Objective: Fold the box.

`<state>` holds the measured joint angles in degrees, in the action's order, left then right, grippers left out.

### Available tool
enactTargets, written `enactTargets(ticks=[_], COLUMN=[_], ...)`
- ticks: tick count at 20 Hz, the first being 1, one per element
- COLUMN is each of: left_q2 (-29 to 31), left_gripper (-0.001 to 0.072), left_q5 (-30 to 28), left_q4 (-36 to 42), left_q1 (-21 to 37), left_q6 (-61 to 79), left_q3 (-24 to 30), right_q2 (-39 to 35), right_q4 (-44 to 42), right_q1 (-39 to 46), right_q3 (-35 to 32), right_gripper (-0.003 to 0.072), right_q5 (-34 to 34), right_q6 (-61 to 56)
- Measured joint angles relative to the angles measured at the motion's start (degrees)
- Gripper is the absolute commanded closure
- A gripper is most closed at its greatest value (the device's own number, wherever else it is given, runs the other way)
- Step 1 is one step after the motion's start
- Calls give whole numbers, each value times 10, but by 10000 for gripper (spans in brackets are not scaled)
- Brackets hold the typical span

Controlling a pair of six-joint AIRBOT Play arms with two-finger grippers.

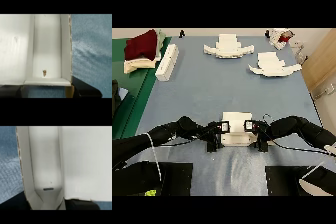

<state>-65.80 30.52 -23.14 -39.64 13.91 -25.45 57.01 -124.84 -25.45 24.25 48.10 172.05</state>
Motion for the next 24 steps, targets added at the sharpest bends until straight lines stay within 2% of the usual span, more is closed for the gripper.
enactTargets(ticks=[1,7,13,14,16,17,18,19,21,24], left_q2=[0,0,0,0,0,0,0,0,0,0], left_gripper=[241,241,241,241,241,241,241,241,241,241], left_q5=[0,1,-2,-2,-2,-1,-1,-1,-1,0], left_q4=[-1,-1,0,0,0,0,0,0,0,0], left_q1=[0,-1,-1,-1,-1,-1,-1,-1,-1,-1], left_q6=[1,1,0,0,0,0,0,0,0,0], left_q3=[0,0,0,0,0,0,0,0,0,0], right_q2=[0,-17,-112,-134,-172,-188,-198,-203,-194,-153], right_q4=[0,15,104,118,133,133,125,108,49,-61], right_q1=[0,0,0,0,0,1,1,0,0,-18], right_q3=[0,0,10,16,30,34,35,34,22,14], right_gripper=[-34,-34,-32,-1,178,209,360,561,561,560], right_q5=[0,24,100,117,145,153,158,160,155,111], right_q6=[-4,-76,-253,-303,-410,-469,-520,-572,-654,-720])
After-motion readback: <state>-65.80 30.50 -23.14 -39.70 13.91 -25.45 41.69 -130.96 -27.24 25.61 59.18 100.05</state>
